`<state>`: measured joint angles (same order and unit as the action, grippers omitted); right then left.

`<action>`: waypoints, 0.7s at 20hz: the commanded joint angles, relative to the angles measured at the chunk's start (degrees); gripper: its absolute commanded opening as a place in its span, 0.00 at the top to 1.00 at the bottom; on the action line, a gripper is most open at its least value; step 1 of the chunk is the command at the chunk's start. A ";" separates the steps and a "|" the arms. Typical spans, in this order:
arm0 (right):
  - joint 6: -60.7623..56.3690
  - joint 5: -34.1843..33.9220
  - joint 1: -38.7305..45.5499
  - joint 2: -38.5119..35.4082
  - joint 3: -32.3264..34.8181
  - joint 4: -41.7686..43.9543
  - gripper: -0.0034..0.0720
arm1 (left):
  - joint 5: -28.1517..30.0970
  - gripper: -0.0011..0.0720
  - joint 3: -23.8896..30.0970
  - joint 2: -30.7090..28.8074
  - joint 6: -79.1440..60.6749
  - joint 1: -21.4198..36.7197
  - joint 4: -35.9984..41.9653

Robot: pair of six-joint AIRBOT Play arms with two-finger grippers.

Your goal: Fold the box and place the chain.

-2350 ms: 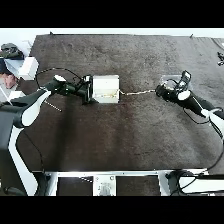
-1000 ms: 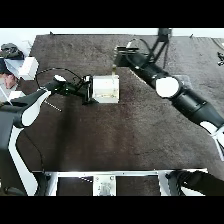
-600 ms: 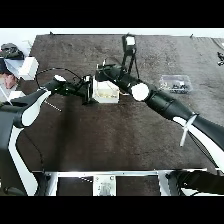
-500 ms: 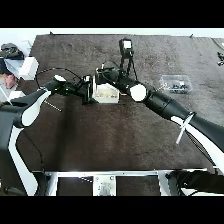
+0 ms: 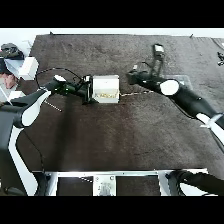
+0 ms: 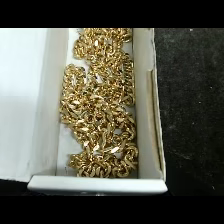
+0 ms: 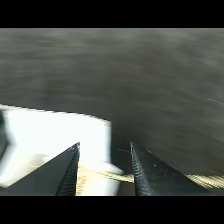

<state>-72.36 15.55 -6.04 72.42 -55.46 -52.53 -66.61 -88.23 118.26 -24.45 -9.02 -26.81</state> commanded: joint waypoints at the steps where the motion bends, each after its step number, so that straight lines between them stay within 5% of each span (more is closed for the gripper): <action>1: -2.32 1.53 10.91 -3.56 8.37 -0.17 0.46 | 0.02 0.51 0.02 0.02 -0.02 0.02 0.02; 7: -3.96 -4.59 20.33 4.63 13.03 1.60 0.46 | 0.02 0.51 0.02 0.02 -0.02 0.02 0.04; 14: -3.96 -5.66 19.80 19.26 1.33 3.61 0.46 | 0.04 0.51 0.02 0.02 -0.02 0.02 0.04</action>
<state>-76.16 10.48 13.47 86.78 -50.06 -49.84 -66.61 -88.23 118.26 -24.45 -9.02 -26.76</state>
